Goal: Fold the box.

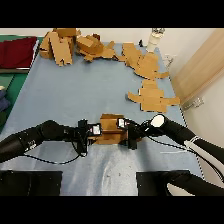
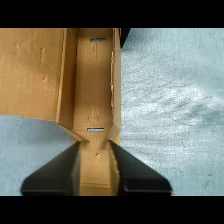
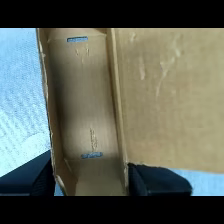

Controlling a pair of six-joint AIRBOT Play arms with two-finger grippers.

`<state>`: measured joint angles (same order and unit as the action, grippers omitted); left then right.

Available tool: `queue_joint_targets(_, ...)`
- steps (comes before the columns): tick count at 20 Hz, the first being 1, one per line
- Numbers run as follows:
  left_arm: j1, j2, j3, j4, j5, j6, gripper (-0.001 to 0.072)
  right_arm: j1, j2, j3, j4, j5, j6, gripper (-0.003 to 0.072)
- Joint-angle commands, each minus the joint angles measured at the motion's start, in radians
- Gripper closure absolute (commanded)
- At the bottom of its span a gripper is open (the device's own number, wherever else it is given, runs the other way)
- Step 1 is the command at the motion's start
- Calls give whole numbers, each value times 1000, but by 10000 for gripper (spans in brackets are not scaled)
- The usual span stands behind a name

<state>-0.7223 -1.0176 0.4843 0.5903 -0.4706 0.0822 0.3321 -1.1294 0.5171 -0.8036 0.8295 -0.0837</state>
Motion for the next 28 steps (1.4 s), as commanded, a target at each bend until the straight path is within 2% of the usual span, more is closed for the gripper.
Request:
queue_joint_targets(1, -1, -33, 4, 0, 1, 8, 487, 0, 0, 1, 0, 1, 0, 177)
queue_joint_targets(9, -1, -61, 61, 0, -9, 2, 487, 0, 0, 1, 0, 5, 0, 177)
queue_joint_targets(15, 0, -59, 61, 47, -129, -88, 483, 0, 0, 1, 0, 10, 0, 177)
queue_joint_targets(16, 1, -59, 61, 76, -134, -132, 459, 0, 0, 1, 0, 10, 0, 177)
queue_joint_targets(19, 1, -58, 61, 175, -116, -238, 458, 0, 0, 1, 0, 10, 0, 177)
queue_joint_targets(23, 1, -56, 62, 181, -88, -320, 454, 0, 0, 1, 0, 9, 0, 177)
queue_joint_targets(24, 1, -57, 62, 179, -78, -322, 248, 0, 0, 1, 0, 9, 0, 177)
queue_joint_targets(25, 1, -57, 63, 177, -58, -343, 186, 0, 0, 1, 0, 9, 0, 177)
queue_joint_targets(28, 1, -57, 64, 176, -23, -344, 186, 0, 0, 1, 0, 9, 0, 177)
